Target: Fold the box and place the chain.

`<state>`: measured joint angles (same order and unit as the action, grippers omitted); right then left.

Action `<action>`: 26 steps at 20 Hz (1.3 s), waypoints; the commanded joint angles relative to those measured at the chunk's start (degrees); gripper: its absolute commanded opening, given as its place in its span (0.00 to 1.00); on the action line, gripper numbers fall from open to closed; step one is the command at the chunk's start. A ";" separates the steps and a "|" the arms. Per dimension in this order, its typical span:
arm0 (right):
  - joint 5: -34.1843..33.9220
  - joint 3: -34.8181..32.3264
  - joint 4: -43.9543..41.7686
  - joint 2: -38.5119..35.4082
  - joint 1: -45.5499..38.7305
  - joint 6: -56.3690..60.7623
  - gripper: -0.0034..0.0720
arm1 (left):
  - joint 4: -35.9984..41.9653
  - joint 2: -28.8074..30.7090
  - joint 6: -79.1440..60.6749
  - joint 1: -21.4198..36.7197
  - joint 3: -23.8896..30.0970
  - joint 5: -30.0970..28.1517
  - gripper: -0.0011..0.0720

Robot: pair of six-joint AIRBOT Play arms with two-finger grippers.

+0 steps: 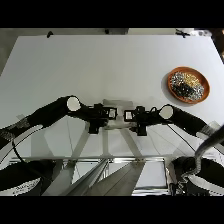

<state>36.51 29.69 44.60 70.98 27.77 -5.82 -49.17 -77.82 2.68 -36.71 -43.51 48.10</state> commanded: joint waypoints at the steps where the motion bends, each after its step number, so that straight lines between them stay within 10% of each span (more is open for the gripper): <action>1: 0.07 0.07 0.04 -0.02 0.02 -0.04 0.58 | 1.03 -1.29 0.39 -1.38 -0.02 -0.79 0.23; 5: 0.07 0.07 0.04 -0.02 0.02 -0.07 0.58 | 1.16 -1.44 1.33 -1.60 -0.02 -0.79 0.39; 17: 0.07 0.07 0.04 -0.02 0.02 -0.07 0.58 | -0.13 8.35 13.35 -0.02 -0.02 3.13 0.38; 20: 0.07 0.04 0.04 -0.02 0.02 -0.07 0.58 | -4.74 13.53 22.53 2.82 -0.02 8.24 0.02; 26: 0.07 0.07 0.04 -0.02 0.02 -0.07 0.58 | -20.04 22.05 58.93 12.74 1.09 21.90 0.02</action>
<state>36.56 29.71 44.64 70.98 27.77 -5.91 -61.21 -59.22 42.81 -28.32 -43.20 62.78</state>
